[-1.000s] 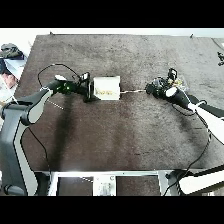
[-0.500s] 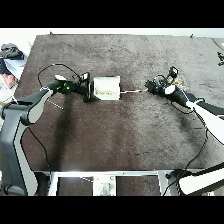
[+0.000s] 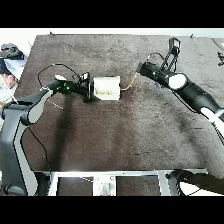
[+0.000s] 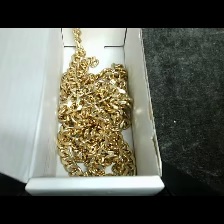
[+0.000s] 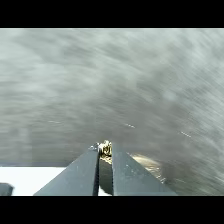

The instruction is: Fold the box and place the chain.

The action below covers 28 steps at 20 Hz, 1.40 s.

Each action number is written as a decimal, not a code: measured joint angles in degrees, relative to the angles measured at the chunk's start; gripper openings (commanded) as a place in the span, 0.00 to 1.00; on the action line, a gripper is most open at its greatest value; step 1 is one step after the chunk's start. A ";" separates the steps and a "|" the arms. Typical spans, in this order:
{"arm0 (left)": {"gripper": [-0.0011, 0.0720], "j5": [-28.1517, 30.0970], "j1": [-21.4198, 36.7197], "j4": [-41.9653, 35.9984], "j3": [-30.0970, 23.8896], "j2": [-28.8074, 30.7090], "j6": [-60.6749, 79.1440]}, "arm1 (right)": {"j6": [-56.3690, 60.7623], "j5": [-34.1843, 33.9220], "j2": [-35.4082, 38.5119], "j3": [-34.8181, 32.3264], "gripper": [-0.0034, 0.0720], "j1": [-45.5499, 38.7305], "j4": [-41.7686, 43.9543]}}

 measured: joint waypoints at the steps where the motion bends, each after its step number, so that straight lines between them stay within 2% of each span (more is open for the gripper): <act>1: 0.59 0.00 0.00 0.00 0.00 -0.02 0.00 | -0.59 -0.63 1.66 0.02 0.03 1.49 0.00; 6: 0.59 0.00 0.00 0.00 0.00 0.00 0.00 | -1.66 -4.46 5.38 1.55 0.03 8.55 -0.11; 10: 0.59 0.00 0.00 0.00 0.00 -0.02 0.00 | -1.95 -9.66 5.27 2.19 0.03 13.42 -0.57; 13: 0.59 0.00 0.00 0.00 0.00 0.00 0.00 | -1.99 -11.13 3.85 2.36 0.03 14.88 -0.74; 24: 0.59 0.00 0.02 0.00 0.00 -0.02 0.00 | 0.70 -7.39 -6.67 2.38 0.03 15.87 -0.57; 25: 0.59 0.00 0.00 0.00 0.00 0.00 0.00 | 0.94 -6.91 -7.56 2.38 0.23 15.87 -0.81; 26: 0.59 0.00 0.00 0.00 0.00 0.00 0.00 | 0.98 -6.56 -8.17 2.38 0.53 15.74 -1.25; 27: 0.59 0.02 0.00 0.00 0.00 -0.02 0.00 | 0.98 -6.29 -8.41 2.38 0.52 15.54 -1.90; 28: 0.59 0.00 0.00 0.00 0.00 -0.02 0.00 | 0.96 -6.03 -8.44 2.38 0.35 15.30 -3.08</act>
